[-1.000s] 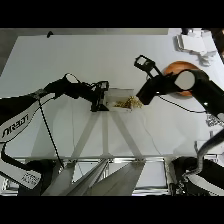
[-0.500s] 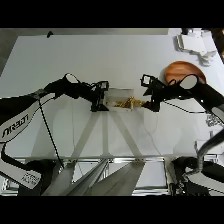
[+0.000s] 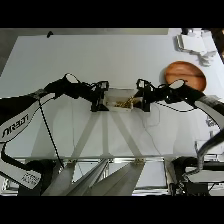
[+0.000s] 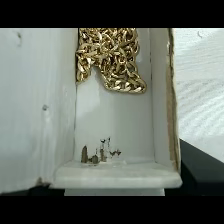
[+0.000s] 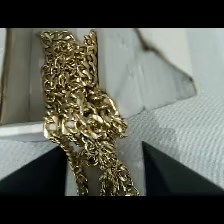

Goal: Fold the box and place the chain.

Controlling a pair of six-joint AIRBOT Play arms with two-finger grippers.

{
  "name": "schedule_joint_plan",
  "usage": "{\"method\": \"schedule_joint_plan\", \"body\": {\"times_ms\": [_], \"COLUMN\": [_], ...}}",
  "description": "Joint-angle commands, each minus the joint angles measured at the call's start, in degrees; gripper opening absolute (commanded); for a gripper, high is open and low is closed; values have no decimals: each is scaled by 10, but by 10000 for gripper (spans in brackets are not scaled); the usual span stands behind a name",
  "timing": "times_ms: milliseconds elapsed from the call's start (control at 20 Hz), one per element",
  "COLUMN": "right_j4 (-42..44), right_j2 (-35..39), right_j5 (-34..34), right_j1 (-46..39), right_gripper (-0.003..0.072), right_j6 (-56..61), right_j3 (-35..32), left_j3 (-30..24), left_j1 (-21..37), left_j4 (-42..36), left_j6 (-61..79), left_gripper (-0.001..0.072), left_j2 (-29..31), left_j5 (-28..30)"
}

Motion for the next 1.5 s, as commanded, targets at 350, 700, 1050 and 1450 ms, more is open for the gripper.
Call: {"method": "schedule_joint_plan", "body": {"times_ms": [350,700,1050,1450], "right_j4": [-73,-79,17,63], "right_j2": [22,149,207,162], "right_j5": [-30,18,38,-108], "right_j1": [-1,0,54,146], "right_gripper": [6,6,6,7], "right_j6": [62,141,140,140], "right_j3": [0,0,6,24], "left_j3": [0,0,0,0], "left_j1": [0,0,0,0], "left_j4": [0,0,0,0], "left_j6": [0,0,0,0], "left_gripper": [158,158,158,158], "left_j2": [0,0,0,0], "left_j5": [0,0,0,0]}}
